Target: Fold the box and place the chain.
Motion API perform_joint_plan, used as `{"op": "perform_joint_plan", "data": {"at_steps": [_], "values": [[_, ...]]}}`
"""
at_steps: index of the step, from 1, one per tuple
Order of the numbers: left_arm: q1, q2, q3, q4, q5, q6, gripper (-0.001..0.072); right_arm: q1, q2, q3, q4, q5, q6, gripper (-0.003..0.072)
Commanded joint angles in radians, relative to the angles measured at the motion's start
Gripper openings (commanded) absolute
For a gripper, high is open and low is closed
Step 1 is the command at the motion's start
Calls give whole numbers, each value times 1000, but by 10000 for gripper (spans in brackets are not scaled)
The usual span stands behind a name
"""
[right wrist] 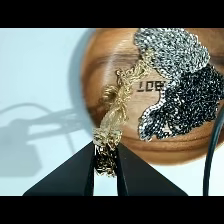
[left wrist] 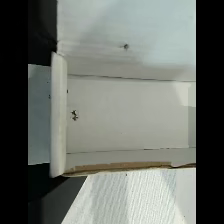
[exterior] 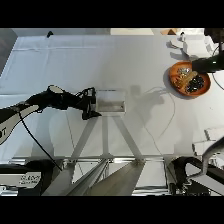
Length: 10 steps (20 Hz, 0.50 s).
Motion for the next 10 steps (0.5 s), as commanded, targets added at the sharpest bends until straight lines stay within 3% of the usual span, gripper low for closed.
{"op": "perform_joint_plan", "data": {"at_steps": [1, 6, 10], "values": [[0, 0, 0, 0, 0, 0, 275, 74, 133, -11, 5, 97, -15, 4], [0, 0, 0, 0, 0, 0, 275, 255, 200, -21, 28, 211, 8, 4], [0, 0, 0, 0, 0, 0, 275, 392, 200, -21, 45, 217, 43, 5]]}}
